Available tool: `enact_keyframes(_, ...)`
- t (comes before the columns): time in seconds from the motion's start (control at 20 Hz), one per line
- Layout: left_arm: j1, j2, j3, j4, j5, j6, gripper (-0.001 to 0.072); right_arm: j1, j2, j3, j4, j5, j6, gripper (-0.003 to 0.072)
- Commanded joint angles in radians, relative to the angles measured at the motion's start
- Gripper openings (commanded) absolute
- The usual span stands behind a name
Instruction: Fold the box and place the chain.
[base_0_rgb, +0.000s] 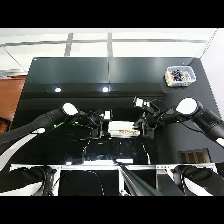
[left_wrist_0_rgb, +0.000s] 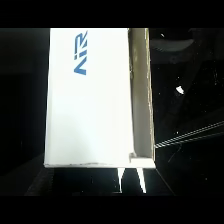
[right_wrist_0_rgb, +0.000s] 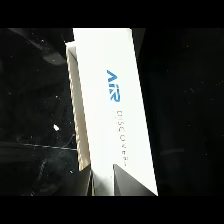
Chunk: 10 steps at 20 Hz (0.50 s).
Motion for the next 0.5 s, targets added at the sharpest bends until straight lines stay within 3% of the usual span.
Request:
enact_keyframes(0.0, 0.0, -0.001, 0.0, 0.0, 0.002, -0.001, 0.0341, 0.001, 0.0, 0.0, -0.012, 0.006, 0.003, 0.0149)
enact_keyframes(0.3, 0.0, -0.001, 0.0, 0.0, 0.002, -0.001, 0.0341, 0.001, 0.0, 0.0, -0.012, 0.01, 0.003, 0.0156)
enact_keyframes(0.35, 0.0, -0.001, 0.0, 0.0, 0.002, -0.001, 0.0341, 0.001, 0.0, 0.0, -0.012, 0.009, 0.004, 0.0248)
enact_keyframes(0.45, 0.0, -0.001, 0.0, 0.0, 0.002, -0.001, 0.0341, 0.001, 0.0, 0.0, -0.012, 0.009, 0.003, 0.0255)
